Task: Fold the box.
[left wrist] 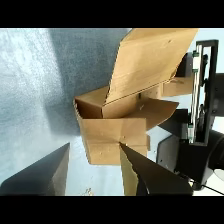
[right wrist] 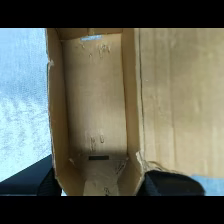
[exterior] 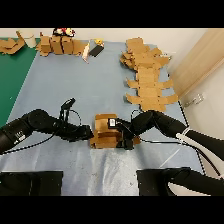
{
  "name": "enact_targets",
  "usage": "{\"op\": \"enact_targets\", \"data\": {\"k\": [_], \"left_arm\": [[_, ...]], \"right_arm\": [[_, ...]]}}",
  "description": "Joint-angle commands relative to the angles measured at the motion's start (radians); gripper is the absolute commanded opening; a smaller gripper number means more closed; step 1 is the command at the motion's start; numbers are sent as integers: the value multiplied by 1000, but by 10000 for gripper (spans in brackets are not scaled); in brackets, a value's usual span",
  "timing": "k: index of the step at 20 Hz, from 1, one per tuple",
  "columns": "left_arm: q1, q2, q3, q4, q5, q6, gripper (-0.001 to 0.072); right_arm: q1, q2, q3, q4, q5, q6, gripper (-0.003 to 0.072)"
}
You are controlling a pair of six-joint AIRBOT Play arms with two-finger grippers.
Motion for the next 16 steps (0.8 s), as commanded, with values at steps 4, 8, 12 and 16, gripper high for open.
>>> {"op": "enact_targets", "data": {"k": [4, 8, 12, 16], "left_arm": [[-1, 1, 1, 0, 103, -4, 469], [-33, 1, 6, 32, 63, -8, 488], [-135, 1, 7, 124, 103, -122, 488], [-193, 1, 33, 296, 104, -304, 488]], "right_arm": [[0, 0, 0, 0, 0, 0, 541], [0, 0, 0, 0, 0, 0, 541], [0, 0, 0, 0, 0, 0, 541], [0, 0, 0, 0, 0, 0, 541]]}}
